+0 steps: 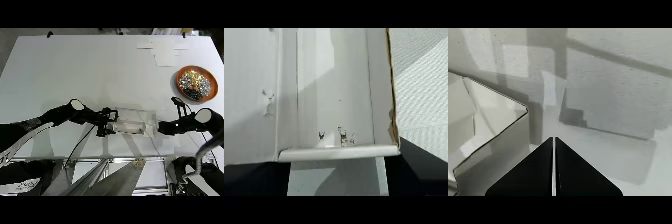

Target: Fold the box and place the chain.

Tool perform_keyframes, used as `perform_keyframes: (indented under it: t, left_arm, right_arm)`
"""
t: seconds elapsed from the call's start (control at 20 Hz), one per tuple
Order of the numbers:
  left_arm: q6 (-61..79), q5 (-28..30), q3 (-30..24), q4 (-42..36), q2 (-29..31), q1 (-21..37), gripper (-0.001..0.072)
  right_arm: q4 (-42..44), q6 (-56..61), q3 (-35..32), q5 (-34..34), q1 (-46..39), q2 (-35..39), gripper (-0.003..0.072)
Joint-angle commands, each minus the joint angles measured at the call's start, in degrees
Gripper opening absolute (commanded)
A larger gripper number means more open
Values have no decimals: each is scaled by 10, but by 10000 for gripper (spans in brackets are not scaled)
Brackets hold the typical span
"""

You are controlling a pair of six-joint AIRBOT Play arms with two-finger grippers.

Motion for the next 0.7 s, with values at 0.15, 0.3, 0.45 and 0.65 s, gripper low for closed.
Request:
perform_keyframes:
  t: [0.15, 0.3, 0.45, 0.65]
  left_arm:
    - [0, 0, 0, 0, 0, 0, 223]
    - [0, 0, 0, 0, 0, 0, 223]
    - [0, 0, 0, 0, 0, 0, 223]
    - [0, 0, 0, 0, 0, 0, 223]
  right_arm:
    - [128, -73, 0, 5, 7, -50, 19]
    - [162, -102, 0, 13, 6, -23, 19]
    - [169, -104, 0, 19, 7, 8, 112]
    - [202, -107, 0, 39, 7, 28, 232]
